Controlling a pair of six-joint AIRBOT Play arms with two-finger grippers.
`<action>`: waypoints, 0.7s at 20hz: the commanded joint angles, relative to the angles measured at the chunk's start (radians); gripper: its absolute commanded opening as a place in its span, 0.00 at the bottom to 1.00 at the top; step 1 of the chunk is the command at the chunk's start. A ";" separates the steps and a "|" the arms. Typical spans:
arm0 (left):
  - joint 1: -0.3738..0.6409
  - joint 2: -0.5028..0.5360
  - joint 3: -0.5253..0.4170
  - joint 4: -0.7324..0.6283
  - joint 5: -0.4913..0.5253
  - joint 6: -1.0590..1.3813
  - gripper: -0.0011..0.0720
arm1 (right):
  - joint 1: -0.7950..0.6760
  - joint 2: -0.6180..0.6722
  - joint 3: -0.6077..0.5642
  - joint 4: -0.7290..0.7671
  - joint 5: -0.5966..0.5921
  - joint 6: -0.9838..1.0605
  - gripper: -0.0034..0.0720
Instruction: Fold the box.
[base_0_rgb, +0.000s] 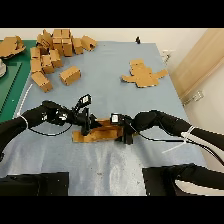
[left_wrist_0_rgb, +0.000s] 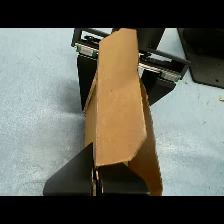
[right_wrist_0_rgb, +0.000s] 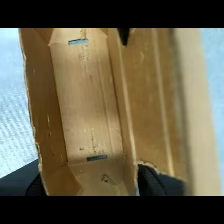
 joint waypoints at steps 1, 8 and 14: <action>0.000 0.001 0.000 0.000 0.000 0.000 0.03 | 0.003 -0.003 0.004 -0.010 0.010 0.000 1.00; 0.000 0.001 0.000 0.000 0.000 0.000 0.03 | 0.003 -0.003 0.014 -0.023 0.003 0.000 1.00; 0.000 0.001 0.000 0.000 0.000 0.000 0.03 | 0.003 -0.003 0.014 -0.030 0.003 0.000 0.97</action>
